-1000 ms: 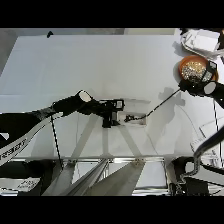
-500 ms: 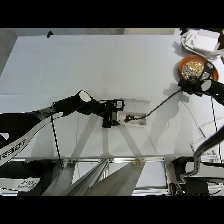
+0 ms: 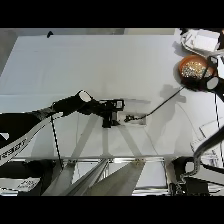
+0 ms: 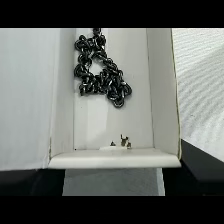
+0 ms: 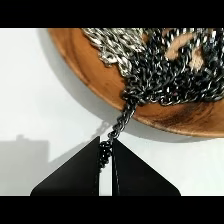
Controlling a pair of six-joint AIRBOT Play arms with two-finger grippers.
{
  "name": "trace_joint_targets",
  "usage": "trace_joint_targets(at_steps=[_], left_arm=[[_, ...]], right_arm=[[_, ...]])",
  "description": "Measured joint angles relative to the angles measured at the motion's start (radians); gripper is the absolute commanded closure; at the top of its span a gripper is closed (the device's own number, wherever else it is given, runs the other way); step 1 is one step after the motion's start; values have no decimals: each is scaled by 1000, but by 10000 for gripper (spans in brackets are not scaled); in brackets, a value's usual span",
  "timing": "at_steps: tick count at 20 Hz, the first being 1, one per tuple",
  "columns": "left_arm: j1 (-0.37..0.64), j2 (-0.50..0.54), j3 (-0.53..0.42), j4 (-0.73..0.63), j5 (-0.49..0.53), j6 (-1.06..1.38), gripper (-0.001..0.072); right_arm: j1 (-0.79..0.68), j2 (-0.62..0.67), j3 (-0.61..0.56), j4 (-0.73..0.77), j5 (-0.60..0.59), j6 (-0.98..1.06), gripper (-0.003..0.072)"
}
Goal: Fold the box and place the chain.
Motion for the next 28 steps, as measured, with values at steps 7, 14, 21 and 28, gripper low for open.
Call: trace_joint_targets(at_steps=[7,14,21,28], left_arm=[[0,0,0,0,0,0,438],[0,0,0,0,0,0,438],[0,0,0,0,0,0,438],[0,0,0,0,0,0,438]], right_arm=[[39,412,0,7,221,-169,671],[151,747,0,201,373,-262,669],[293,867,34,444,453,-293,669],[360,881,56,616,583,-297,669]])
